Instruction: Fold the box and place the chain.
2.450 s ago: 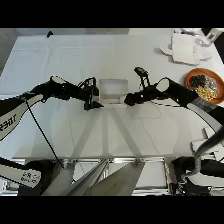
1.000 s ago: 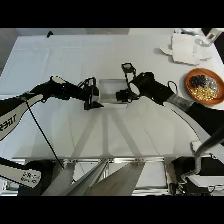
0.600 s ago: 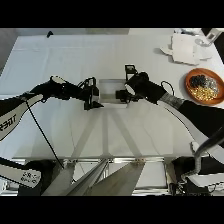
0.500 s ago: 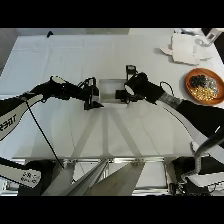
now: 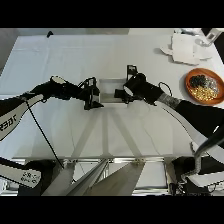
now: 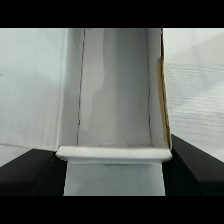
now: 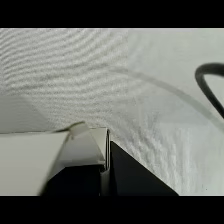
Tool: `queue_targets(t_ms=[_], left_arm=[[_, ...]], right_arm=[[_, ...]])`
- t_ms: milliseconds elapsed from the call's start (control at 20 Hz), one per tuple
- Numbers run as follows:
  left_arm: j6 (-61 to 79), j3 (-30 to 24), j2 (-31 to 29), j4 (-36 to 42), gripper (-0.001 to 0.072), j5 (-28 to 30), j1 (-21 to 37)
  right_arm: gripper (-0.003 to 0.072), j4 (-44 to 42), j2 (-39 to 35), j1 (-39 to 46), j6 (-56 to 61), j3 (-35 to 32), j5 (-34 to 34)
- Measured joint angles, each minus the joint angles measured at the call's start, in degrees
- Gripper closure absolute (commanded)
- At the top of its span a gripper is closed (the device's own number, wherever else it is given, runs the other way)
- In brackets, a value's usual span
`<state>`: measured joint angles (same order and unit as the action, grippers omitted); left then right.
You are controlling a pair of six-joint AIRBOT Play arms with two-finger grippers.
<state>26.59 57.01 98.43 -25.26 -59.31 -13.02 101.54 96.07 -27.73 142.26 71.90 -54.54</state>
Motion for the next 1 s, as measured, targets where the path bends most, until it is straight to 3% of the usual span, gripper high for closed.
queue_targets(t_ms=[50, 100, 500, 1000], left_arm=[[-0.15, 0.0, 0.0, 0.0, 0.0554, 0.04, 0.04], [-0.09, 0.0, 0.0, 0.0, 0.0554, 0.0, 0.07], [0.2, 0.0, 0.0, -0.07, 0.0554, -0.02, 0.09], [0.22, 0.0, 0.0, -0.11, 0.0554, -0.11, 0.09]], right_arm=[[0.0286, 0.55, 0.02, 0.02, 0.04, 0.0, -0.28], [0.0252, 0.79, 0.0, 0.02, 0.15, 0.0, -0.76], [0.0252, 0.31, -2.43, -0.02, -0.26, 0.04, -0.96], [0.0251, 3.61, -17.81, 2.91, -7.63, 0.04, -8.46]])
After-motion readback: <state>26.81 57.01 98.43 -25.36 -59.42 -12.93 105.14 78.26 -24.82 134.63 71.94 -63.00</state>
